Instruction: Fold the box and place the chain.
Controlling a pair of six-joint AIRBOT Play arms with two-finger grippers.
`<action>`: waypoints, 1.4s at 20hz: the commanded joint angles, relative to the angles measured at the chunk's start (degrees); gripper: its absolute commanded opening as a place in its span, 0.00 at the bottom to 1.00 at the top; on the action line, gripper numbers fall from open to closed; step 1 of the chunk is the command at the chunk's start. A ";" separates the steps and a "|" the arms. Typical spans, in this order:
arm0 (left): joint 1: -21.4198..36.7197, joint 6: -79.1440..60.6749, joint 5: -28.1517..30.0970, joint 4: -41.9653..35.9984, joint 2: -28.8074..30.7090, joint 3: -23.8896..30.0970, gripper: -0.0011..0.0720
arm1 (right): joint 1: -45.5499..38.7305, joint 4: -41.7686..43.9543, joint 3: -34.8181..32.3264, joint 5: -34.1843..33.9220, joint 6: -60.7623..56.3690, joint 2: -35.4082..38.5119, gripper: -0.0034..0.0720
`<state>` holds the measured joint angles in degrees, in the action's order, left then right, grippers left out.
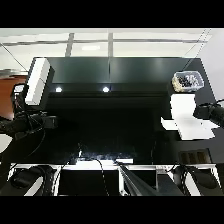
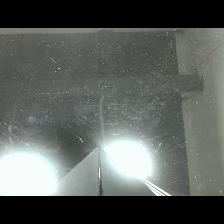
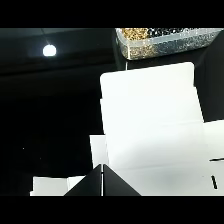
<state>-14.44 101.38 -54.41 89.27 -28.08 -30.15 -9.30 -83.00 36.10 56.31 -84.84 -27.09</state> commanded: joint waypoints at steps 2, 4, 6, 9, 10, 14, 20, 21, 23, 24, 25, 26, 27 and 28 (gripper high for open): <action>0.04 0.00 0.02 0.02 0.02 0.00 0.06 | 0.02 0.00 -0.02 0.00 -0.02 0.04 0.07; 0.04 0.00 0.02 0.00 0.02 0.00 0.06 | 0.02 0.00 -0.02 0.00 -0.02 0.02 0.07; 0.04 0.00 0.02 0.02 0.02 0.00 0.06 | 0.00 0.00 -0.02 0.00 -0.02 0.04 0.07; 0.04 0.00 0.02 0.00 0.02 0.00 0.06 | 0.00 0.00 -0.02 0.00 -0.02 0.02 0.07; 0.04 0.00 0.02 0.00 0.02 0.00 0.06 | 0.00 0.00 -0.02 0.00 -0.02 0.04 0.07; 0.04 0.00 0.02 0.00 0.02 0.00 0.06 | 0.02 0.00 -0.02 0.00 -0.02 0.02 0.07; 0.04 0.00 1.77 0.00 0.02 0.00 0.06 | 0.02 1.57 -0.02 -0.07 -0.11 0.02 0.07; 0.04 0.00 4.42 0.00 0.02 0.00 0.06 | 0.02 1.53 -0.02 -0.02 -0.11 0.02 0.07; 0.04 0.00 10.45 0.00 0.00 0.00 0.06 | 0.02 0.72 -0.11 -0.26 -0.13 0.02 0.33; 0.04 0.02 12.37 -0.09 -0.09 0.02 0.08 | 0.00 -0.31 -0.22 -0.85 -0.33 0.00 0.92; 0.04 0.42 14.19 -0.20 -0.24 0.02 0.41 | 0.00 -1.36 -0.44 -1.46 -1.01 -0.02 0.98; 0.04 1.38 15.56 -0.20 -0.37 0.02 0.99 | 0.00 -3.67 -0.46 -1.51 -2.38 -0.24 0.98; 0.04 1.79 16.81 -0.20 -0.52 0.02 0.96 | -0.20 -7.65 -0.46 -1.49 -5.44 -0.61 0.98; 0.04 1.79 17.22 -0.20 -0.59 0.02 0.96 | -1.18 -13.92 -0.44 -1.46 -11.06 -1.25 0.98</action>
<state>-14.44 102.37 -41.95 89.12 -28.42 -30.15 -9.63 -86.48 35.75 55.29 -87.83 -27.53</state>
